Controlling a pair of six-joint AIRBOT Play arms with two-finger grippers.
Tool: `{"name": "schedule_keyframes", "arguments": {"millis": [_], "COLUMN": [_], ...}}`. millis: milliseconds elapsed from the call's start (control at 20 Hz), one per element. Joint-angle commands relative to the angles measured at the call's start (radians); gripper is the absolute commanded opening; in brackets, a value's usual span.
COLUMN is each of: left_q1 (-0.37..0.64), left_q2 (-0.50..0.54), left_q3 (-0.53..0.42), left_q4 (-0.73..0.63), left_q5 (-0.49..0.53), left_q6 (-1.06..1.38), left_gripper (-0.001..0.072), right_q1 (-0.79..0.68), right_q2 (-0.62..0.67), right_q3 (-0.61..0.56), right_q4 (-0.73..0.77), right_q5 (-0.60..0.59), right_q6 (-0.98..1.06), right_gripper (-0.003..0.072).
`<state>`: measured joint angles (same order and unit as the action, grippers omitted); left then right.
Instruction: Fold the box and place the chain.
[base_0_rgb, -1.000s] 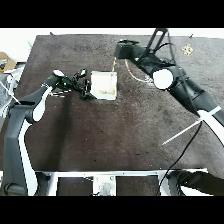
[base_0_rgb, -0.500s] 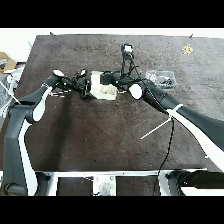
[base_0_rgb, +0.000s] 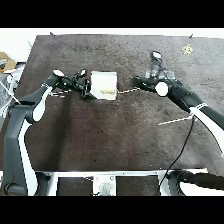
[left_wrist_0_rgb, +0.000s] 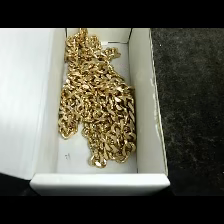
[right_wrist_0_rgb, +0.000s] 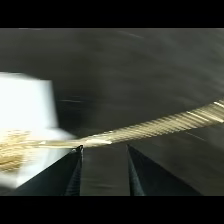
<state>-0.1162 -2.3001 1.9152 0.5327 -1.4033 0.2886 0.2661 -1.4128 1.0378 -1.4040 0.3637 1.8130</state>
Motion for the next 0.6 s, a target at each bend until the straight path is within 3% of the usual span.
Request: {"name": "schedule_keyframes", "arguments": {"millis": [0,150,500,550], "left_q1": [0.001,0.001,0.001,0.001], "left_q2": [0.000,0.000,0.000,0.000], "left_q3": [0.000,0.000,0.000,0.000], "left_q4": [0.000,0.000,-0.002,-0.002], "left_q5": [0.000,0.000,0.000,0.000], "left_q6": [0.000,0.000,0.000,0.000], "left_gripper": [0.0467,0.0467,0.0467,0.0467], "right_q1": [-0.161,-0.182,-0.142,-0.135], "right_q2": [-0.057,-0.151,-0.350,-0.362], "right_q3": [-0.092,-0.051,0.151,0.172], "right_q4": [0.074,0.145,0.191,0.190], "right_q5": [-0.120,-0.203,-0.195,-0.178], "right_q6": [0.076,0.076,0.076,0.072], "right_gripper": [0.0319,0.0319,0.0314,0.0090]}}
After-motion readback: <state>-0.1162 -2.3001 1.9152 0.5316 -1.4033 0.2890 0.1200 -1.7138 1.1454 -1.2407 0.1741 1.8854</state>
